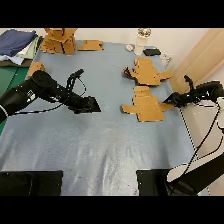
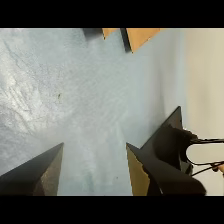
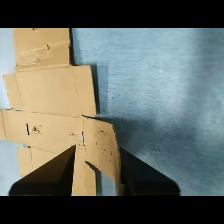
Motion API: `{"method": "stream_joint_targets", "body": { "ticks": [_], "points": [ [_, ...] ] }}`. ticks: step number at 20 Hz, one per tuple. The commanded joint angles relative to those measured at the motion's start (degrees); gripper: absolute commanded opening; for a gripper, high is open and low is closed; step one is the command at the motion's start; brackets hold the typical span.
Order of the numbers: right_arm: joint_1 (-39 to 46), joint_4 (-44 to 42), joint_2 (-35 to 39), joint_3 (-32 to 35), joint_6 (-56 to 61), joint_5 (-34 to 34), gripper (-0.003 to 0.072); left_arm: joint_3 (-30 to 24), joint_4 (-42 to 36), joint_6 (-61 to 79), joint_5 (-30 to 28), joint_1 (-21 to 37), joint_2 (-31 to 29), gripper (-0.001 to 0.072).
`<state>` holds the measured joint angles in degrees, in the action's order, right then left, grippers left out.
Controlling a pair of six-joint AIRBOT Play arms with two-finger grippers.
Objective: Fold the box.
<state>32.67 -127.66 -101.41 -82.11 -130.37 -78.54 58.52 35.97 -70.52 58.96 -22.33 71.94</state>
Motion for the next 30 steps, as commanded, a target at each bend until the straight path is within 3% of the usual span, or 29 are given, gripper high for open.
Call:
{"method": "stream_joint_targets", "body": {
  "ticks": [1,4,5,8,12,17,21,26,30],
  "points": [
    [-1.20,4.13,-0.44,-0.07,-0.13,-0.46,0.0347,-0.02,-2.29,-0.02,3.32,1.79,-0.02,0.0589],
    [-1.90,0.37,-0.42,-0.07,-0.15,-2.60,0.0110,-0.02,-4.02,0.00,5.79,4.72,-0.02,0.0589],
    [-2.47,-1.16,-0.42,-0.07,-0.13,-3.89,0.0001,-0.02,-4.15,0.00,6.93,5.64,-0.02,0.0589],
    [-6.51,-3.21,-0.02,1.33,2.75,-6.19,-0.0001,-0.02,-4.07,1.62,8.09,8.37,0.11,0.0589],
    [-14.73,-11.98,6.54,16.44,2.45,-0.90,-0.0001,-0.26,-3.85,6.82,9.20,12.66,0.22,0.0589],
    [-29.62,-16.96,28.24,44.81,0.94,22.53,-0.0001,-7.08,-3.85,9.62,8.92,18.08,0.26,0.0589],
    [-41.83,-17.00,44.11,58.99,1.97,37.46,-0.0001,-10.16,-4.02,12.72,8.79,20.26,3.34,0.0589],
    [-54.25,-16.57,55.06,63.73,4.98,46.95,0.0000,-10.14,-11.23,19.21,8.50,20.15,10.12,0.0589],
    [-59.28,-16.57,57.55,63.71,6.60,49.42,0.0000,-10.14,-12.92,21.55,6.19,20.13,13.70,0.0588]
  ]
}}
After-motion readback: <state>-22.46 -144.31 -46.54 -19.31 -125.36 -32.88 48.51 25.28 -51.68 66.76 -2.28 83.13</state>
